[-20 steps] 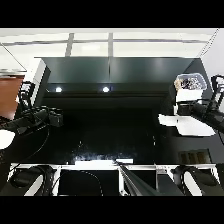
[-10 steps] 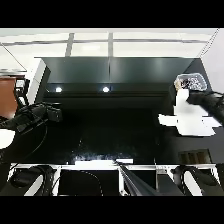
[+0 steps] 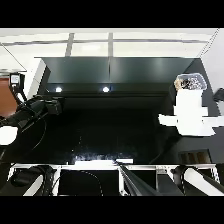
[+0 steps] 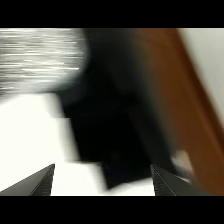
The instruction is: Fold the box and place the chain.
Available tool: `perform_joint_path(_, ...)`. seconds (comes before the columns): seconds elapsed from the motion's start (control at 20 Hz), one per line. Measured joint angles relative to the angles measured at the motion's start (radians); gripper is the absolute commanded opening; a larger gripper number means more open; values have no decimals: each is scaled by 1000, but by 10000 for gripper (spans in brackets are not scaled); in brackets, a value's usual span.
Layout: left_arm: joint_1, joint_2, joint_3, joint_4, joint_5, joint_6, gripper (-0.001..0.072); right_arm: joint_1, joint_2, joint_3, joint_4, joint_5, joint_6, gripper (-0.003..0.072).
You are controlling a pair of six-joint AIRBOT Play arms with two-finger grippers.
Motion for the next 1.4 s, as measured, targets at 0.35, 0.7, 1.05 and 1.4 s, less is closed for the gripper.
perform_joint_path(0.35,0,-48,0,-35,12,0,711,-269,-285,246,27,254,-63,720)
perform_joint_path(0.7,0,-63,0,-44,13,0,708,-388,-491,335,407,542,-454,557)
perform_joint_path(1.05,0,-63,0,-76,13,0,707,-378,-541,349,476,657,-574,418)
perform_joint_path(1.4,0,-63,0,-92,8,0,707,-380,-481,351,476,668,-574,9)
